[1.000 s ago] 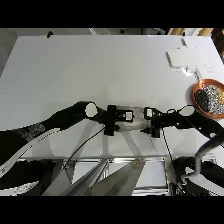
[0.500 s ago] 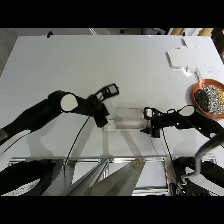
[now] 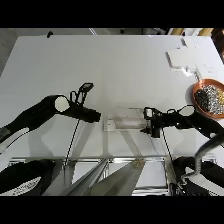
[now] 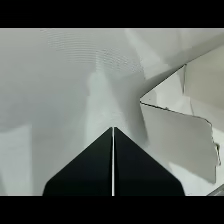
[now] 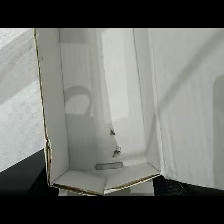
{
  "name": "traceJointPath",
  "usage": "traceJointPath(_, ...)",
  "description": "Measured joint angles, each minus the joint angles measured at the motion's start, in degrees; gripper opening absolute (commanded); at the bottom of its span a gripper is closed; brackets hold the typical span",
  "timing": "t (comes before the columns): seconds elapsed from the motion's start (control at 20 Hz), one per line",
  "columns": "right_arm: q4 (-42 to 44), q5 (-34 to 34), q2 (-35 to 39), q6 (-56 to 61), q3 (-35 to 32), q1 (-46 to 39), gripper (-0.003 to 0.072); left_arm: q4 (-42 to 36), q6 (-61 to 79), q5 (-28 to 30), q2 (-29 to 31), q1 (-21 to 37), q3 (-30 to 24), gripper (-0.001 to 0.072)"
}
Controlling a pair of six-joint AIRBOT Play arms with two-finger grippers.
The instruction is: Fold the box and place the chain.
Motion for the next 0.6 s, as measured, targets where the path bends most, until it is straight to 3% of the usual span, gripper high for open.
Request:
traceJointPath(0.3,0.0,0.02,0.0,0.0,0.0,0.0,0.0402,-9.11,-1.68,2.82,-5.27,-1.57,-1.29,0.0005)
traceJointPath(0.6,0.0,0.02,0.0,0.0,0.0,0.0,0.0402,-14.64,-0.79,3.39,-3.21,-3.78,-0.31,0.0007)
